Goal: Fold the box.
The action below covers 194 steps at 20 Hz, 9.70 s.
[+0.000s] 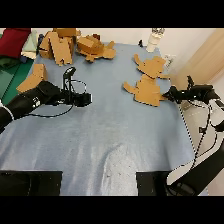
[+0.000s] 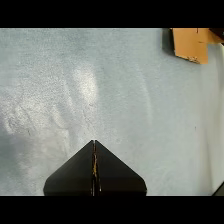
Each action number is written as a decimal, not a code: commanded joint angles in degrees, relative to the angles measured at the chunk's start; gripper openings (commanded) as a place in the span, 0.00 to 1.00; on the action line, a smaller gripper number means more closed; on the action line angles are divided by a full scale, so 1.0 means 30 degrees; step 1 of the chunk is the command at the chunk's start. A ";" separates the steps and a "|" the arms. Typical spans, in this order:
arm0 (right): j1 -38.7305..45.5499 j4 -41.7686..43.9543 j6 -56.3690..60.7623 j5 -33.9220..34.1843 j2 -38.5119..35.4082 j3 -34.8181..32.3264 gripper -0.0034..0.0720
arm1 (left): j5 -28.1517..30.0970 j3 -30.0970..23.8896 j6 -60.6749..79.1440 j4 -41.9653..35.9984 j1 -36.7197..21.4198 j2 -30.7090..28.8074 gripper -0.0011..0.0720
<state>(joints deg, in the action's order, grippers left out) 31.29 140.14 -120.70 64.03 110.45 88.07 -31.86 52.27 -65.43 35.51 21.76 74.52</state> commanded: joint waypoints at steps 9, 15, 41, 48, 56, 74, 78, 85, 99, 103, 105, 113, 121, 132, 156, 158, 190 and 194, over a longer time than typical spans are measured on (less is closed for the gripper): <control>-0.2965 0.1800 -0.2812 0.3730 -0.2244 -0.1989 0.05 | -0.4335 0.0015 -0.2011 0.0007 -0.2936 0.0007 0.52; -0.8036 0.3621 -0.5187 -0.0554 -0.6280 -0.8939 0.05 | -0.7701 0.0007 -0.1049 0.0219 -0.5654 0.0007 0.52; -1.8651 0.6207 -0.6914 -1.3908 -2.0735 -2.3154 0.05 | -1.0156 0.0015 0.9216 -0.8400 -0.6193 0.5880 0.52; -1.8651 0.6207 -0.6725 -1.4200 -2.0735 -2.3154 0.05 | -1.0528 0.0015 1.0979 -0.9442 -0.6171 0.6470 0.52; -1.8651 0.6207 -0.6535 -1.4265 -2.0728 -2.3154 0.05 | -1.2611 0.0022 1.3886 -1.1132 -0.5945 0.7402 0.52; -1.8651 0.6003 -0.6207 -1.4404 -2.0728 -2.3154 0.05 | -1.3595 0.0175 1.5620 -1.0899 -0.5107 0.7563 0.14; -1.8651 0.6003 -0.6193 -1.4579 -2.0728 -2.3154 0.05 | -1.3682 0.0175 1.6130 -1.0877 -0.5107 0.7577 0.06; -1.8608 0.5996 -0.4022 -1.5803 -2.0735 -2.3139 0.37 | -1.5671 0.0255 1.8003 -1.1169 -0.5064 0.7941 0.03; -1.6961 0.5340 -0.0612 -1.7048 -2.0771 -2.1966 0.34 | -1.3078 -0.0124 2.3809 -0.8422 -0.0619 0.4532 0.03; -1.6968 0.4801 -0.0612 -1.6655 -2.0764 -2.1974 0.34 | -1.0324 -0.2783 2.7977 -1.0528 -0.0248 0.2135 0.03; -1.6968 0.4634 -0.0619 -1.6655 -2.0764 -2.1974 0.34 | -0.9187 -0.3912 2.9572 -1.1140 -0.0291 0.1486 0.03; -1.7012 0.3191 -0.0627 -1.5242 -2.0764 -2.1974 0.25 | -0.9056 -0.4211 3.0017 -1.0797 -0.0772 0.2186 0.03; -1.7012 0.2922 -0.0634 -1.5059 -2.0764 -2.1974 0.25 | -0.9187 -0.4211 3.0388 -1.0134 -0.1195 0.2193 0.03; -1.8054 0.2914 -0.0903 -1.4841 -2.0771 -2.1966 0.18 | -1.1562 -0.4146 3.0818 -1.2335 -0.1304 0.3213 0.03; -1.8054 0.2484 -0.0896 -1.4848 -2.0771 -2.1966 0.18 | -0.9930 -0.3978 3.3164 -1.3908 0.0175 0.3104 0.03; -1.8054 0.2484 -0.0896 -1.4841 -2.0764 -2.1966 0.18 | -0.9785 -0.3963 3.3150 -1.3901 0.0182 0.3096 0.03; -1.8054 0.2492 -0.0896 -1.4870 -2.0771 -2.1966 0.18 | -0.8881 -0.3767 3.1081 -1.0907 0.0488 0.2623 0.03; -1.8098 0.1741 -0.0911 -1.4426 -2.0815 -2.1923 0.18 | -0.8881 -0.3752 3.0993 -1.0826 0.0488 0.2623 0.03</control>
<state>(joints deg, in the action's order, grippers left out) -22.87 147.09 -123.42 19.73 48.14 22.20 -58.46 41.04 27.53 3.11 23.24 82.41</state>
